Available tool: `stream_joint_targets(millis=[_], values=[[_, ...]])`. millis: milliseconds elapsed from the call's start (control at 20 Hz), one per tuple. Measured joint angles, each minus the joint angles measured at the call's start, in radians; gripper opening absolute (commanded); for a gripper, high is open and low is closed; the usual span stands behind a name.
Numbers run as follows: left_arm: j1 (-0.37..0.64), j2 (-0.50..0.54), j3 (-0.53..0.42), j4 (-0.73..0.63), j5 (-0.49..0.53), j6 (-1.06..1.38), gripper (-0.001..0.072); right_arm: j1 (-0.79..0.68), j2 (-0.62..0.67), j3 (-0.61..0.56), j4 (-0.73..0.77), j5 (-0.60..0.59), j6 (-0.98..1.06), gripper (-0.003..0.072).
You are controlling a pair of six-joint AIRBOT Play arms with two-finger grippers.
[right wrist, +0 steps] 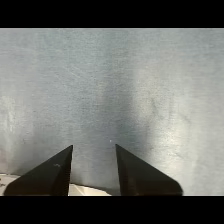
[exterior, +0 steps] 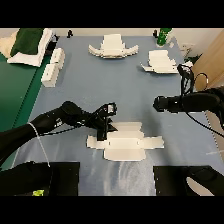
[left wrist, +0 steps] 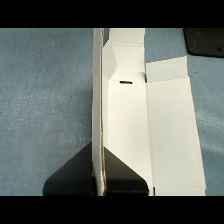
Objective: Fold the box.
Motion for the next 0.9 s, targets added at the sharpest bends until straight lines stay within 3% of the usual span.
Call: stream_joint_targets(millis=[350,750,800,850,900], values=[[-0.008,-0.001,-0.023,0.01,-0.064,-0.053,0.0012,0.0,0.0,0.0,0.014,0.0,0.0,0.0402],[-0.005,-0.001,-0.019,0.017,-0.056,-0.127,0.0012,0.001,0.0,0.0,0.021,-0.019,0.0,0.0401],[-0.005,-0.002,-0.016,0.019,-0.051,-0.14,0.0013,0.0,0.0,0.0,0.021,-0.023,0.0,0.036],[-0.005,-0.002,-0.016,0.019,-0.051,-0.148,0.0013,0.0,0.0,0.0,0.022,-0.031,0.0,0.0232],[-0.005,-0.002,-0.014,0.019,-0.048,-0.155,0.0013,0.002,0.0,0.0,0.032,-0.037,0.0,0.019]])
